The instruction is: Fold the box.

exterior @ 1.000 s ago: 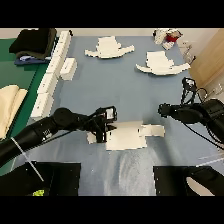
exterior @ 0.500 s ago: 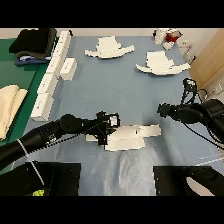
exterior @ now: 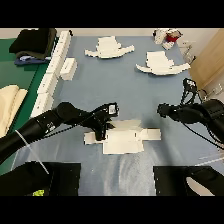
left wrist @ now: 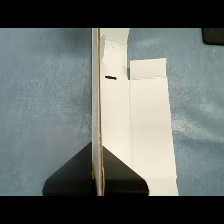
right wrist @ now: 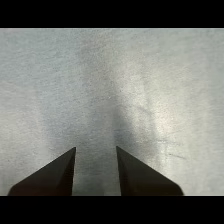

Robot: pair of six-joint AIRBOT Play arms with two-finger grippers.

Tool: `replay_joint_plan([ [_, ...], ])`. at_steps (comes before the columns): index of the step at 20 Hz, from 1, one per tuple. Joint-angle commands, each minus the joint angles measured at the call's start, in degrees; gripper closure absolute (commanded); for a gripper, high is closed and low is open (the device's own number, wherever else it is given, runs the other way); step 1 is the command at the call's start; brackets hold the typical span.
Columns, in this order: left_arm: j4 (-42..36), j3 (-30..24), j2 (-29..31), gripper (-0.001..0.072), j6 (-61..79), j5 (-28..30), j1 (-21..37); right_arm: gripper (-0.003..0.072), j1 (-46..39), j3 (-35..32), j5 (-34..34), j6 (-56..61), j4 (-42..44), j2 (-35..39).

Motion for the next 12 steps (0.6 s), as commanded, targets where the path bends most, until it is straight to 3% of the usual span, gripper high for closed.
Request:
replay_joint_plan([
  [1, -2.3, 0.8, -2.8, 0.0695, -0.1, -2.6, 1.7, 0.0270, 0.0, 0.0, 0.0, 0.0, 0.0, 0.0],
  [12, -4.0, 0.8, -6.1, 0.0695, 1.7, -5.6, 1.7, 0.0270, 0.0, 0.0, 0.0, 0.0, 0.7, 0.0],
])
